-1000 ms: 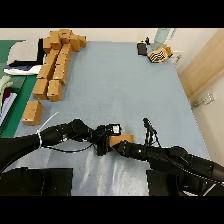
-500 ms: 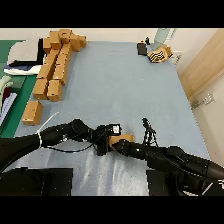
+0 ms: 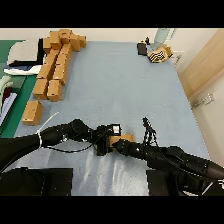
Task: Fold the box.
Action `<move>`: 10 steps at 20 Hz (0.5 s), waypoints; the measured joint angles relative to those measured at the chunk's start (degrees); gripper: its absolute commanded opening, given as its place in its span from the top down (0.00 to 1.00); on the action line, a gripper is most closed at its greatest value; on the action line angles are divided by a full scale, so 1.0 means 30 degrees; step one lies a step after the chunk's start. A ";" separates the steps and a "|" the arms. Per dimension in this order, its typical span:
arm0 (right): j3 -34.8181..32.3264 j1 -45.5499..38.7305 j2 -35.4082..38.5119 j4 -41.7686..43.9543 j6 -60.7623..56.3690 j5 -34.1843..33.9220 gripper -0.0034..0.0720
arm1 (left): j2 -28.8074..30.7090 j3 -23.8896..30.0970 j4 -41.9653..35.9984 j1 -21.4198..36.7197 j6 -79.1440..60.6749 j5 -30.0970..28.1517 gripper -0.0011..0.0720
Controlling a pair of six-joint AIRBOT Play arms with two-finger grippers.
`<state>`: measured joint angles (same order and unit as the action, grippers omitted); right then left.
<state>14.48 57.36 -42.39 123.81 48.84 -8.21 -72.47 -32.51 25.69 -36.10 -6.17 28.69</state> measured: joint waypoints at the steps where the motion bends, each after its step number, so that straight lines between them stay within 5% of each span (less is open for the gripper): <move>1: 0.0000 0.0000 -0.0015 0.0000 0.0007 -0.0015 0.95 | 0.0000 0.0000 0.0000 0.0000 0.0007 -0.0007 0.06; 10: -0.0007 -0.0029 -0.0794 -0.0066 0.0007 -0.0539 0.95 | 0.0000 0.0000 0.0007 0.0000 0.0000 -0.0015 0.06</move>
<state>14.46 57.28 -44.77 123.61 48.86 -9.82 -72.47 -32.51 25.71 -36.10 -6.17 28.64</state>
